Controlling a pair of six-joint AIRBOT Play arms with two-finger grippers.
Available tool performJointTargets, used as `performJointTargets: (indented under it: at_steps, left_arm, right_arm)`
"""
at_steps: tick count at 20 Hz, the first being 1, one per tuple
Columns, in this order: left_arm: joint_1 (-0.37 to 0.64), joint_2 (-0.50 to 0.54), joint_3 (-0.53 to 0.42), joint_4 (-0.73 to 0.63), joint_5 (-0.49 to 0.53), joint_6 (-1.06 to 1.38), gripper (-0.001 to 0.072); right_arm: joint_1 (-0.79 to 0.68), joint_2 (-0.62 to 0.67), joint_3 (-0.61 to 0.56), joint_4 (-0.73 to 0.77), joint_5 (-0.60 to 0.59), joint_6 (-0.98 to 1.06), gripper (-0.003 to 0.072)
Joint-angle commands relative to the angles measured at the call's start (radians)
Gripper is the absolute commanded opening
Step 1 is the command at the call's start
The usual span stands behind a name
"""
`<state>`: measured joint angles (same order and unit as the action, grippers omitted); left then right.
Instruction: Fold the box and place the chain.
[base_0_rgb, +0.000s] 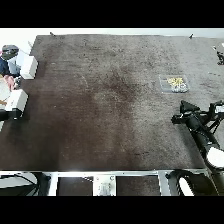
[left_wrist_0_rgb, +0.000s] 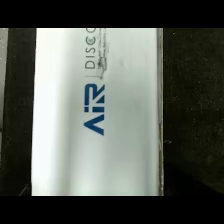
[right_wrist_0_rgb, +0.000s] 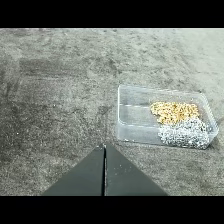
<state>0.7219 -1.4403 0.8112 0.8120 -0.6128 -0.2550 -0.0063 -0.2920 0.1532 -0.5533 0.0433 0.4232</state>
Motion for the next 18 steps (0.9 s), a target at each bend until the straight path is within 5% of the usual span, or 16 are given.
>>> performJointTargets:
  at_steps: [1, 9, 18]
  left_arm:
    - [0.000, -0.005, 0.034, 0.005, -0.061, -0.010, 0.0613]
    - [0.000, 0.065, 0.147, 0.079, -0.133, -0.097, 0.0614]
    - [0.000, 0.158, 0.163, 0.009, -0.223, -0.103, 0.0611]
  right_arm:
    - [0.000, 0.001, 0.000, 0.000, 0.000, 0.000, 0.0008]
    - [0.000, 0.001, 0.000, 0.000, 0.000, 0.000, 0.0008]
    - [0.000, 0.001, 0.000, 0.000, 0.000, 0.000, 0.0008]
